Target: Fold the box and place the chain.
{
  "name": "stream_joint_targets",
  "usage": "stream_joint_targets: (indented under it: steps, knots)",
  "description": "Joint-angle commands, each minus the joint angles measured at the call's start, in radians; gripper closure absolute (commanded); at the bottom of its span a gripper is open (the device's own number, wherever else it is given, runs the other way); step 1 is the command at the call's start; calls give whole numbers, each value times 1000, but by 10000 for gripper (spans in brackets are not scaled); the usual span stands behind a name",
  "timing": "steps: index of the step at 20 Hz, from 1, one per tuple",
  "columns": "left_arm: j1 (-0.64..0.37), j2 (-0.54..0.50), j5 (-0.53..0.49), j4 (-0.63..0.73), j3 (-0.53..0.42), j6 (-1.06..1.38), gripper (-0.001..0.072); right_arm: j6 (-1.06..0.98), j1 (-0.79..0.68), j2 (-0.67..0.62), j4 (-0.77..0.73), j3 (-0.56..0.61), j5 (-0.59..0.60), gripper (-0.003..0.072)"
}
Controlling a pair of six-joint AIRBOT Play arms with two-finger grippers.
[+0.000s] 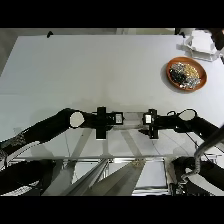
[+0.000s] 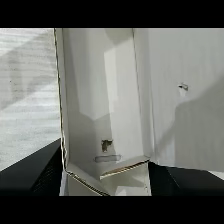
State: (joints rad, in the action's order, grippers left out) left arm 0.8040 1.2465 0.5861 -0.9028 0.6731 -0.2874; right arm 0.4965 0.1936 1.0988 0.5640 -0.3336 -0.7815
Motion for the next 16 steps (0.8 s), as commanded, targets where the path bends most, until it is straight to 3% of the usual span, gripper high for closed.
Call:
stream_joint_targets:
  steps: [1,10,11,13,16]
  knots:
    - [14,9,-64,16,0,0,566,2,0,0,0,0,0,461]
    - [77,71,-141,39,0,-1,549,2,0,0,0,0,0,461]
    - [77,71,-150,43,0,-1,485,2,0,0,0,0,0,461]
    - [77,71,-170,58,0,-2,224,2,0,0,0,0,0,461]
    - [77,70,-175,58,0,-3,227,2,0,0,0,0,0,461]
